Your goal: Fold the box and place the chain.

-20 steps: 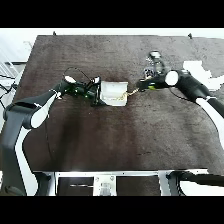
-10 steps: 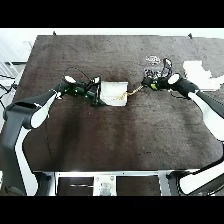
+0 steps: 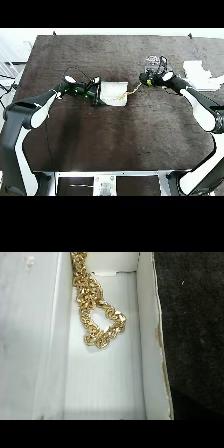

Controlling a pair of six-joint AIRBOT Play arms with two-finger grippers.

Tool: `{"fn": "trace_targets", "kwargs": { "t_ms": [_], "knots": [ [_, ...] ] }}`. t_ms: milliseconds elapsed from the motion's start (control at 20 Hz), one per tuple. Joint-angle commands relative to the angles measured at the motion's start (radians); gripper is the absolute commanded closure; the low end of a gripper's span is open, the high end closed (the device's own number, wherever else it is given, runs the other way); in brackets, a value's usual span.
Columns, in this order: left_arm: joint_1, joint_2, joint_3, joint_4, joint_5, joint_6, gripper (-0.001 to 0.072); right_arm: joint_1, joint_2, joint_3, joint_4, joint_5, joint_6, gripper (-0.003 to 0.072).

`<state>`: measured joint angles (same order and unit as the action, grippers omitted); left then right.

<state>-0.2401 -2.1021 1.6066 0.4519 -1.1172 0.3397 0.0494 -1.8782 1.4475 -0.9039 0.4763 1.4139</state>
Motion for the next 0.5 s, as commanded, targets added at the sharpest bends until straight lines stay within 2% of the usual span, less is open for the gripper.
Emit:
{"fn": "trace_targets", "kwargs": {
  "t_ms": [0,150,250,450],
  "knots": [
    [0.001,-0.001,0.0,0.0,-0.001,0.0,0.0217,0.008,0.055,0.008,0.006,0.101,-0.066,0.0675],
    [0.001,-0.001,0.0,0.0,-0.001,0.0,0.0217,0.029,0.187,0.005,-0.003,0.225,-0.126,0.0676],
    [0.001,-0.001,0.0,0.0,-0.001,0.0,0.0217,0.055,0.282,0.005,-0.064,0.312,-0.132,0.0676],
    [0.001,-0.001,0.0,0.0,-0.002,0.0,0.0217,0.121,0.441,-0.01,-0.129,0.386,-0.131,0.0676]
  ]
}}
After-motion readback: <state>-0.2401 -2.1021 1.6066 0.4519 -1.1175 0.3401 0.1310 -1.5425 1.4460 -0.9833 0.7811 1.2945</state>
